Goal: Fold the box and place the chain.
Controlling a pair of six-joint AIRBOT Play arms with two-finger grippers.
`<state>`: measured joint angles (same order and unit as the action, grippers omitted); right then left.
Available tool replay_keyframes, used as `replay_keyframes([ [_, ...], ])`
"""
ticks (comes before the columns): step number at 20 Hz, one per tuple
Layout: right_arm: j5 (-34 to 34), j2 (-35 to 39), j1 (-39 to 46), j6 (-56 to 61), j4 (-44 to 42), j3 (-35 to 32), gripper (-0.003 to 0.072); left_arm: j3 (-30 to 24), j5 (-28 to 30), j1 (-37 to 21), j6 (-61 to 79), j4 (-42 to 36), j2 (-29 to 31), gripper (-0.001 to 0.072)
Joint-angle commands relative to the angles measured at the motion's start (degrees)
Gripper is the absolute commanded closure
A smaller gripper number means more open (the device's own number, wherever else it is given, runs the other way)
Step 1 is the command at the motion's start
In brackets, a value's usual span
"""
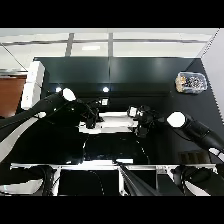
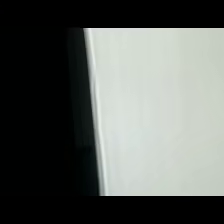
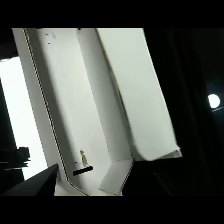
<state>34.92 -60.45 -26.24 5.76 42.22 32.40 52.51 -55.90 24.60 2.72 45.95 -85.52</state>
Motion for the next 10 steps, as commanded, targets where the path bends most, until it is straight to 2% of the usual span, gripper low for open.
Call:
replay_keyframes([
  [1,-0.44,-0.11,1.27,-0.46,0.2,0.02,0.0052,-0.02,-0.07,0.0,0.09,0.04,0.0,0.0684],
  [3,1.4,-1.01,1.25,-2.45,-1.84,0.02,0.0051,-0.02,-0.07,0.0,0.09,0.04,0.0,0.0684],
  [5,5.57,-2.89,1.25,-9.46,-6.71,0.02,0.0052,-0.02,-0.04,0.0,0.09,0.04,0.0,0.0684],
  [8,6.73,-6.93,2.05,-20.85,-15.06,0.46,0.0052,-0.02,-0.07,0.0,0.09,0.04,0.0,0.0684],
  [10,8.41,-8.81,2.08,-23.23,-15.98,0.81,0.0052,-0.02,-0.09,0.0,0.09,0.04,0.0,0.0684],
])
